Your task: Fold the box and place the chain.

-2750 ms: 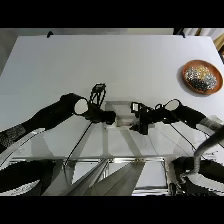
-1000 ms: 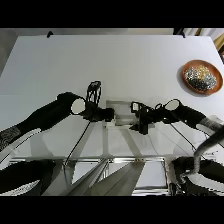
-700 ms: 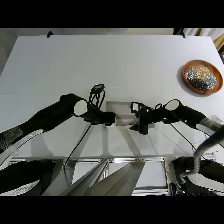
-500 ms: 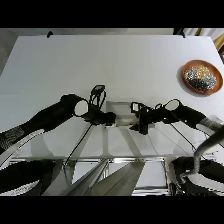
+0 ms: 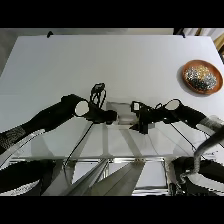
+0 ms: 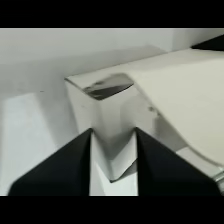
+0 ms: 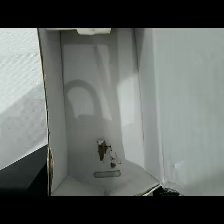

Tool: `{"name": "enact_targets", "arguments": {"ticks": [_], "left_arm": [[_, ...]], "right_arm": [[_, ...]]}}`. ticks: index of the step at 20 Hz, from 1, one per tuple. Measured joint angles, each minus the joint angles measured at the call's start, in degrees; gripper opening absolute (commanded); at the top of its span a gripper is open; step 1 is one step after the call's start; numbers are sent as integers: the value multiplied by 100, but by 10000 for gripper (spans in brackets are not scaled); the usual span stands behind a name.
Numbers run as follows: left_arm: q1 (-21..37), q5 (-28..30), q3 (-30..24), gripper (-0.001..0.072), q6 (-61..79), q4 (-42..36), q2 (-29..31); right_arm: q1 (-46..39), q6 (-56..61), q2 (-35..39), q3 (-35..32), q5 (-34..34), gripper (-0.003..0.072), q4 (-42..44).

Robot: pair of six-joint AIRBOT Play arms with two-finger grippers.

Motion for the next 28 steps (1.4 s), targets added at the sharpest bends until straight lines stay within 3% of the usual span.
{"name": "enact_targets", "arguments": {"ticks": [5, 7, 8, 16, 19, 20, 28], "left_arm": [[33, 107, 2, 218, -127, -17, 0], [26, 129, 2, 343, -149, -20, -2], [9, 162, 7, 353, -151, -39, -15], [-105, -85, 74, 353, -188, 420, -98], [-114, -297, 348, 361, -190, 632, -240], [-120, -393, 459, 404, -190, 688, -313], [-262, -807, 905, 401, -195, 949, -870]], "right_arm": [[0, -24, 0, 2, -7, 402, 0], [0, -31, 0, 2, -7, 402, -2], [0, -35, 0, 2, -9, 402, -4], [4, -55, -2, 2, 11, 402, -15], [4, -50, -2, 2, 11, 402, -13], [4, -46, -2, 2, 11, 402, -13], [4, -35, -2, 2, 4, 402, -9]]}}
